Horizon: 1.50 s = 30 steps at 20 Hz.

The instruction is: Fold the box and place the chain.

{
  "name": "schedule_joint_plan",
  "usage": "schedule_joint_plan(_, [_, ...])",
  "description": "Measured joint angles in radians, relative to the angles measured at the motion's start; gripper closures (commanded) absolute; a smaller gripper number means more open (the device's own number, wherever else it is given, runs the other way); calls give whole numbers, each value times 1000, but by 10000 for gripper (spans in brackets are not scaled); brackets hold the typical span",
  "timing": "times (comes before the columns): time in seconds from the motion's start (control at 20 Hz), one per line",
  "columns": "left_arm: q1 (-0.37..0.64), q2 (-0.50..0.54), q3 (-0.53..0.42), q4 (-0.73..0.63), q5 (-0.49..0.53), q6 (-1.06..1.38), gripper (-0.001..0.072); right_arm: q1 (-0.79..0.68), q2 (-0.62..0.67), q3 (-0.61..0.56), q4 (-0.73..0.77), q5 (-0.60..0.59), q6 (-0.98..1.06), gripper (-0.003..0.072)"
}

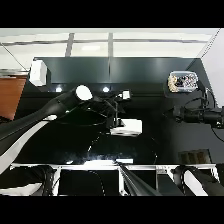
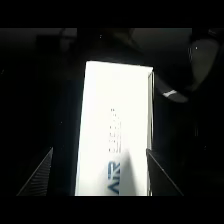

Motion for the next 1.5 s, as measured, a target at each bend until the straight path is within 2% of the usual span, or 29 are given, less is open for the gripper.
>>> schedule_joint_plan(0.3, [-23,-83,49,4,-31,-70,-5,-1,0,0,-15,-3,-11,673])
schedule_joint_plan(0.8, [-45,-98,58,40,-90,-85,-7,-1,0,0,-23,-10,-16,673])
schedule_joint_plan(1.35, [-145,-109,58,228,34,-82,7,-1,0,0,-24,-21,-16,673])
schedule_joint_plan(1.4, [-158,-112,58,254,50,-82,159,-1,0,0,-24,-21,-16,672])
schedule_joint_plan(1.45, [-168,-114,58,273,58,-82,389,-1,0,0,-24,-22,-16,673])
schedule_joint_plan(1.5, [-176,-112,58,288,66,-83,461,-1,0,0,-24,-22,-16,673])
